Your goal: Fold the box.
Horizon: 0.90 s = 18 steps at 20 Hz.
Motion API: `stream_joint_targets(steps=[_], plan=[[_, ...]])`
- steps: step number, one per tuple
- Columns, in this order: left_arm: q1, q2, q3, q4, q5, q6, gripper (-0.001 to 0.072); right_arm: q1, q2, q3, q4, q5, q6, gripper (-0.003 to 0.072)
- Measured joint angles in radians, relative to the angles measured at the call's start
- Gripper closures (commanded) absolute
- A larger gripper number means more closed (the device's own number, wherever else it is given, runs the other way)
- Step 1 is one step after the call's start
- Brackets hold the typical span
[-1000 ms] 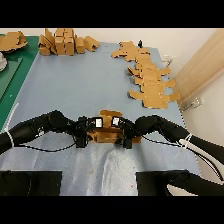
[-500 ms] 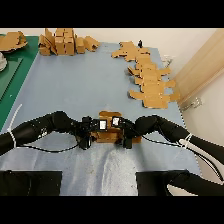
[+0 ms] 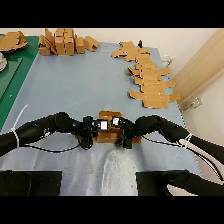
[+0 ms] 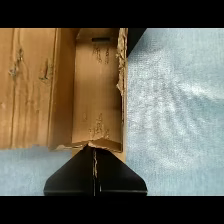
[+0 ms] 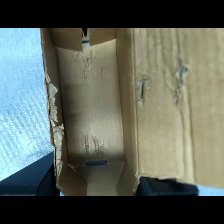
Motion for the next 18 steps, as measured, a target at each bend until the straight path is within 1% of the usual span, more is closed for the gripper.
stream_joint_targets(steps=[8,9,10,11,18], plan=[[0.0,-0.016,0.004,-0.047,0.016,0.026,0.0694,0.0,0.0,0.0,0.0,0.0,0.0,0.0232],[0.0,-0.017,0.004,-0.058,0.018,0.026,0.0571,0.0,0.0,0.0,0.0,0.0,0.0,0.0232],[0.0,-0.017,0.004,-0.064,0.017,0.029,0.0346,0.0,0.0,0.0,0.0,0.0,0.0,0.0232],[0.0,-0.017,0.004,-0.072,0.016,0.03,0.0323,0.0,0.0,0.0,0.0,0.0,0.0,0.0233],[0.0,-0.017,0.004,-0.107,0.017,0.031,0.0321,0.0,0.0,0.0,0.0,0.0,0.0,0.0232]])
